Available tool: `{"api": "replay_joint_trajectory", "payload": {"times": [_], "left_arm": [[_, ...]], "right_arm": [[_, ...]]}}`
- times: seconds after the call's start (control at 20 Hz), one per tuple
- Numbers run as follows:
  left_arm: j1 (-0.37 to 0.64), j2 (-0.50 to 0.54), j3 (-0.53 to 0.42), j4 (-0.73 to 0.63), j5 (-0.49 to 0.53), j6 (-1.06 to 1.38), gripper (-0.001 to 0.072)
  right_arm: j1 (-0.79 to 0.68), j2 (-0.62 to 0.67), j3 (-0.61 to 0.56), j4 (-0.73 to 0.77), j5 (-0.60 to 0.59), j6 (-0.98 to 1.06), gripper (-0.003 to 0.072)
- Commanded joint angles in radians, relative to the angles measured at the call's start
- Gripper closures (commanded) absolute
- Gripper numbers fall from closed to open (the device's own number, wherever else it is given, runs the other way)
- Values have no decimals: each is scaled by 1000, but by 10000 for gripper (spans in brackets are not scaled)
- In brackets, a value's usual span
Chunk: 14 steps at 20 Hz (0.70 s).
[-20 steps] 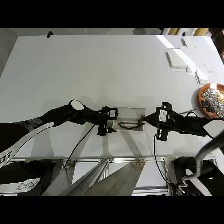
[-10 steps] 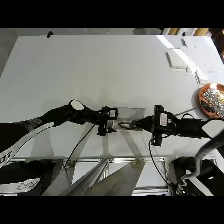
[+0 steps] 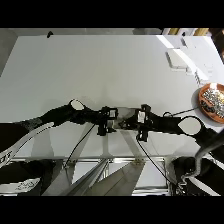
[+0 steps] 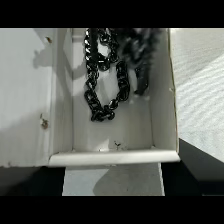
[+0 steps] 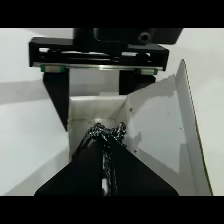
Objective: Fold the box and place the chain.
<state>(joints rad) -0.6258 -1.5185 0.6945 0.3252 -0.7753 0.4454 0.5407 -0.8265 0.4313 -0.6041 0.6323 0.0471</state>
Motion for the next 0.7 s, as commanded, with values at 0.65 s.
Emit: {"api": "replay_joint_trajectory", "payload": {"times": [0.65], "left_arm": [[1, -1, 1, 0, 0, 0, 437]], "right_arm": [[-353, 200, -3, -552, 385, 29, 503]]}}
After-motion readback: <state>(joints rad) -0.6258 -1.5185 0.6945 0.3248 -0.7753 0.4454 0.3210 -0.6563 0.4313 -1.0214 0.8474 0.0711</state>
